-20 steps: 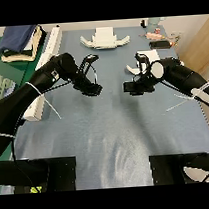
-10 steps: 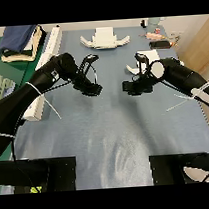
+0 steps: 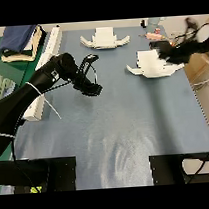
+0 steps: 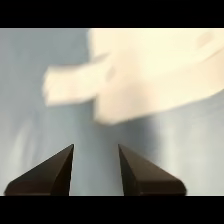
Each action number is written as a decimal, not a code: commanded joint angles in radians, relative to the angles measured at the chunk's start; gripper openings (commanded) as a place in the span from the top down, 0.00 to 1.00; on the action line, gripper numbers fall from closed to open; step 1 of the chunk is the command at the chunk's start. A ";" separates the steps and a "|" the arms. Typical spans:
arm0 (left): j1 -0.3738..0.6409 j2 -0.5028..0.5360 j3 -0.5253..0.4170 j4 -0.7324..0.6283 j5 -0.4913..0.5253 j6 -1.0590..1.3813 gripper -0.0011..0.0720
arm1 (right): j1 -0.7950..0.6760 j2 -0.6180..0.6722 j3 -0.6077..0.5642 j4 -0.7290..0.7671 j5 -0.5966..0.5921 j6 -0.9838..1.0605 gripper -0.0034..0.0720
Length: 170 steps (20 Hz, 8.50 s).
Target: Fold the box.
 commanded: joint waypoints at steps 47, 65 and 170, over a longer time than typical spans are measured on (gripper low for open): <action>0.001 0.000 0.001 0.000 0.000 0.000 0.97 | -0.272 0.088 -0.560 0.856 0.066 -0.722 0.96; 0.000 0.000 0.001 0.000 0.000 0.000 0.97 | -0.147 0.360 -0.804 0.422 0.123 -0.393 0.48; 0.177 -0.349 0.006 -0.537 -0.385 0.644 0.58 | 0.209 0.523 -1.096 0.674 -0.042 -0.890 0.95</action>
